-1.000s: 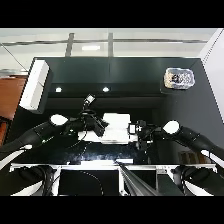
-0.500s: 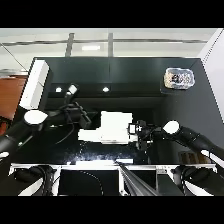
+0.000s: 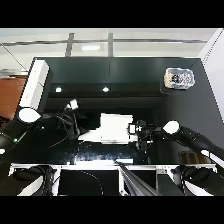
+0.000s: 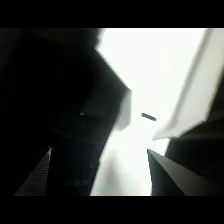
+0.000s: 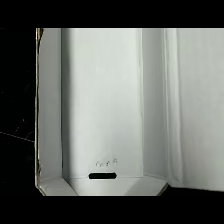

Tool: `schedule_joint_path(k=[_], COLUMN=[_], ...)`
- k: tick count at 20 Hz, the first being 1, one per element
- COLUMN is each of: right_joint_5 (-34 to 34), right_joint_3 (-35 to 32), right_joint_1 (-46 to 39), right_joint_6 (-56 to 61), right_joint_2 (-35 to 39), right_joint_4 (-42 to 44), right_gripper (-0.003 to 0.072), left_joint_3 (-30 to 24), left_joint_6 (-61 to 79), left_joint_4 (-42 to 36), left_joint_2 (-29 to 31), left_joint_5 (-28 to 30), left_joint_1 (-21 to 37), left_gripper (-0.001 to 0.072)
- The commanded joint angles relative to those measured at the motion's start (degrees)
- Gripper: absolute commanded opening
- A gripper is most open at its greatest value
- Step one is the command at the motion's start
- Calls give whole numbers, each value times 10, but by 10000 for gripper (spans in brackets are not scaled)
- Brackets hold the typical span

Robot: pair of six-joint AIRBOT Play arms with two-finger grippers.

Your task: Fold the box and place the chain.

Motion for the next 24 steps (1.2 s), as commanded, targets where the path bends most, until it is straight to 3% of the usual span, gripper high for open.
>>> schedule_joint_path(k=[1, 6, 16, 17, 18, 19, 20, 22, 24], right_joint_5=[-1, -1, -1, -1, -1, -1, -1, -1, -1], right_joint_3=[0, 0, 0, 0, 0, 0, 0, 0, 0], right_joint_1=[0, 0, 0, 0, 0, 0, 0, 0, 0], right_joint_6=[0, 0, 0, 0, 0, 0, 0, 0, 0], right_joint_2=[0, 0, 0, 0, 0, 0, 0, 0, 0], right_joint_4=[0, 0, 1, 1, 1, 1, 1, 1, 1], right_gripper=[537, 537, 536, 537, 536, 536, 536, 537, 536], left_joint_3=[0, 0, 0, 0, 0, 0, 0, 0, 0], left_joint_6=[116, 133, 165, 161, 160, 160, 160, 160, 151], left_joint_4=[12, -6, -39, -38, -38, -36, -36, -36, -43], left_joint_2=[-37, -67, -108, -108, -108, -108, -108, -108, -108], left_joint_5=[-21, 9, 65, 63, 59, 55, 55, 53, 42], left_joint_1=[-36, -82, -107, -107, -107, -107, -107, -107, -107], left_gripper=[693, 693, 684, 648, 531, 462, 461, 357, 352])
